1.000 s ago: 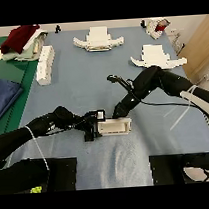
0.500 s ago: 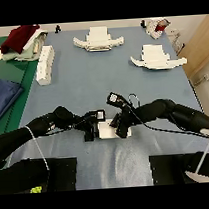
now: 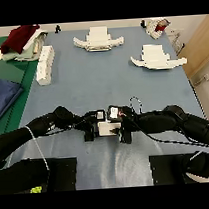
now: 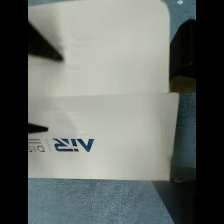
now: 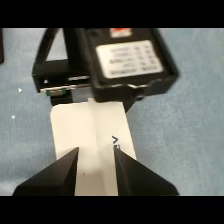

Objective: Fold the box.

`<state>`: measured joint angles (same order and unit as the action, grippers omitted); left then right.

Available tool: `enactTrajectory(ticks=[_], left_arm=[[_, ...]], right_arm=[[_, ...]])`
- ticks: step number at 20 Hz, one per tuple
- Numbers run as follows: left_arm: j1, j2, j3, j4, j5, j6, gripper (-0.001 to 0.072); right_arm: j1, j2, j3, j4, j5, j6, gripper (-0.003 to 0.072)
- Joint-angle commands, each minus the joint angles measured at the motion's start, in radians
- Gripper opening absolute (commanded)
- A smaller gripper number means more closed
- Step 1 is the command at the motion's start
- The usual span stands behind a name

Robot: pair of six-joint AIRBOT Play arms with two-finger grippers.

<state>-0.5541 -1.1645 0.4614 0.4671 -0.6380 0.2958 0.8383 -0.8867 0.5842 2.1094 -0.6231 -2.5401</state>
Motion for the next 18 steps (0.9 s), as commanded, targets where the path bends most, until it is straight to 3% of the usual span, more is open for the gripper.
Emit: enactTrajectory(ticks=[1, 3, 6, 8, 18], left_arm=[[0.000, 0.000, 0.000, 0.000, 0.000, 0.000, 0.0390], [0.000, -0.001, 0.000, 0.000, 0.000, 0.000, 0.0390], [0.000, 0.000, 0.000, 0.000, 0.000, 0.000, 0.0390], [0.000, -0.001, 0.000, 0.000, 0.000, 0.000, 0.0390], [0.000, 0.000, 0.000, 0.000, 0.000, 0.000, 0.0390]], right_arm=[[0.024, 0.002, -0.002, -0.049, -0.025, -0.090, 0.0376], [0.024, -0.023, -0.002, -0.055, -0.018, -0.135, 0.0467], [0.024, -0.070, -0.002, -0.105, 0.030, -0.163, 0.0468], [0.024, -0.086, -0.002, -0.138, 0.070, -0.166, 0.0541], [0.031, -0.069, -0.002, -0.138, 0.064, -0.166, 0.0508]])
